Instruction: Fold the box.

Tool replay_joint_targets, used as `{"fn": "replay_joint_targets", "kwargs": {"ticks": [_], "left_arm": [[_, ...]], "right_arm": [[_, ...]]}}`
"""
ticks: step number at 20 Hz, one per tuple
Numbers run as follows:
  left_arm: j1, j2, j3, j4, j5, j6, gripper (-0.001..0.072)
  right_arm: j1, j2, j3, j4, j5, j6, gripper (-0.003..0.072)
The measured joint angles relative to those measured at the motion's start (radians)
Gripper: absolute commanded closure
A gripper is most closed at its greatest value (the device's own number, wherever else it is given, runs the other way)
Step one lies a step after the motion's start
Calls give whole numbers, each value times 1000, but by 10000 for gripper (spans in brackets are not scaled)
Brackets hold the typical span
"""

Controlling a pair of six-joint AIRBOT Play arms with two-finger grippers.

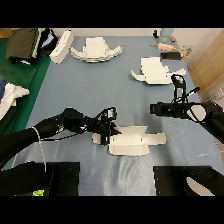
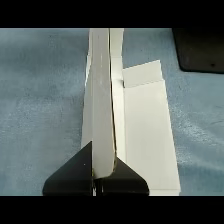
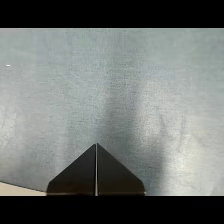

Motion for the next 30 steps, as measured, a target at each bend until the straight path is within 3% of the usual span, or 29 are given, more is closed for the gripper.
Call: {"fn": "replay_joint_targets", "kwargs": {"ticks": [15, 21, 30], "left_arm": [[1, 47, 1, 56, 108, -117, 694], [1, 47, 3, 88, 76, -118, 694], [0, 48, 35, 134, 48, -118, 695]], "right_arm": [[0, 1, 0, 1, 79, -1, 685], [0, 37, 0, -3, 168, -1, 685], [0, 68, 0, -11, 198, -4, 685]]}}
